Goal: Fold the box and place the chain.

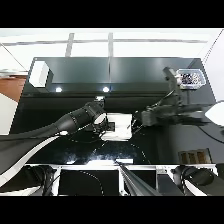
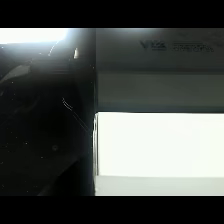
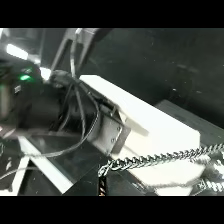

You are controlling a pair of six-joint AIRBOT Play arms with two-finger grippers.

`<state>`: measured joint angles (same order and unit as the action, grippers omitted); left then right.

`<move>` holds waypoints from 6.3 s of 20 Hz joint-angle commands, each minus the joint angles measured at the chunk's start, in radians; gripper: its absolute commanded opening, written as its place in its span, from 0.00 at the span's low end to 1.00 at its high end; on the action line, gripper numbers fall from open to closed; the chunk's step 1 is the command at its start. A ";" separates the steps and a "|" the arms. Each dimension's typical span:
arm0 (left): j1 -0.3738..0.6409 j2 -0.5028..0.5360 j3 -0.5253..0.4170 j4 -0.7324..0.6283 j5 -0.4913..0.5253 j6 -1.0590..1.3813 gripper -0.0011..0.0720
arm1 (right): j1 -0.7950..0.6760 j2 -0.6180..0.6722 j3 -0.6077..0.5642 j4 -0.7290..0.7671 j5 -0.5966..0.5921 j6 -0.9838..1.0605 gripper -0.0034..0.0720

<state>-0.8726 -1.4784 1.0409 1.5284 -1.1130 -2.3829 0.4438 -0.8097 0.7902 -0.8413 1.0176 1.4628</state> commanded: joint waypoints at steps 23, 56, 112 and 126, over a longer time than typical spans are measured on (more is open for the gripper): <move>0.000 0.000 0.000 0.000 0.001 0.000 0.06 | -0.560 -0.407 -0.038 -0.605 -0.522 0.387 0.97; -0.001 0.000 0.000 0.000 0.002 0.000 0.06 | -0.616 0.101 0.450 -0.319 0.159 -0.008 0.08; -0.001 0.000 0.000 0.000 -0.001 0.000 0.06 | 0.187 0.028 -0.073 -0.047 -0.131 0.200 0.08; -0.001 0.000 0.000 0.000 0.000 0.000 0.06 | -0.288 0.033 -0.107 -0.728 -0.114 0.311 0.98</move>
<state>-0.8730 -1.4784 1.0409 1.5288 -1.1133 -2.3829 0.3035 -0.7544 0.6971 -1.3022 0.9623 1.7393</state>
